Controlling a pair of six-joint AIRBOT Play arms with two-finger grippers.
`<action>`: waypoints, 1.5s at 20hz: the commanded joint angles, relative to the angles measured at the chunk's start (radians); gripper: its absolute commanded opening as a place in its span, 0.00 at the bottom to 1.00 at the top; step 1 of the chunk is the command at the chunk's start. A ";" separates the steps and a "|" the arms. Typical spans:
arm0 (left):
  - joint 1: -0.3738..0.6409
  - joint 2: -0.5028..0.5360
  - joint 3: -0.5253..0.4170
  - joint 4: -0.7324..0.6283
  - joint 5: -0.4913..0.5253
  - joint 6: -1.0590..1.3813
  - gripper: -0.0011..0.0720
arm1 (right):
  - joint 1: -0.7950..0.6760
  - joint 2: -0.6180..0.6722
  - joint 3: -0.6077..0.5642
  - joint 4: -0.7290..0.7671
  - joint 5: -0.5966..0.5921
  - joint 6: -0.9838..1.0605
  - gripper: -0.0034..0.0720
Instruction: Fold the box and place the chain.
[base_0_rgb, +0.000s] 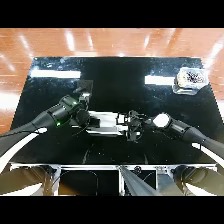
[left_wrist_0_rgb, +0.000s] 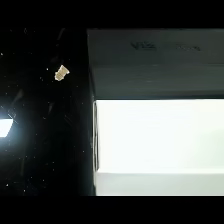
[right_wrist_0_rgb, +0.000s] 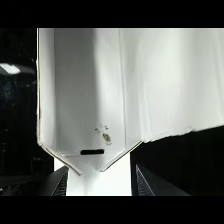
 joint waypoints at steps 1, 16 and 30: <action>0.001 0.000 0.000 -0.004 -0.009 0.000 0.05 | 0.003 -0.007 0.004 0.014 -0.005 -0.016 0.67; -0.001 0.000 0.000 -0.008 -0.009 0.000 0.05 | 0.025 -0.007 0.004 0.070 -0.033 -0.060 0.39; -0.001 0.000 0.000 -0.012 -0.010 0.000 0.05 | 0.079 -0.045 0.004 0.328 -0.113 -0.169 0.39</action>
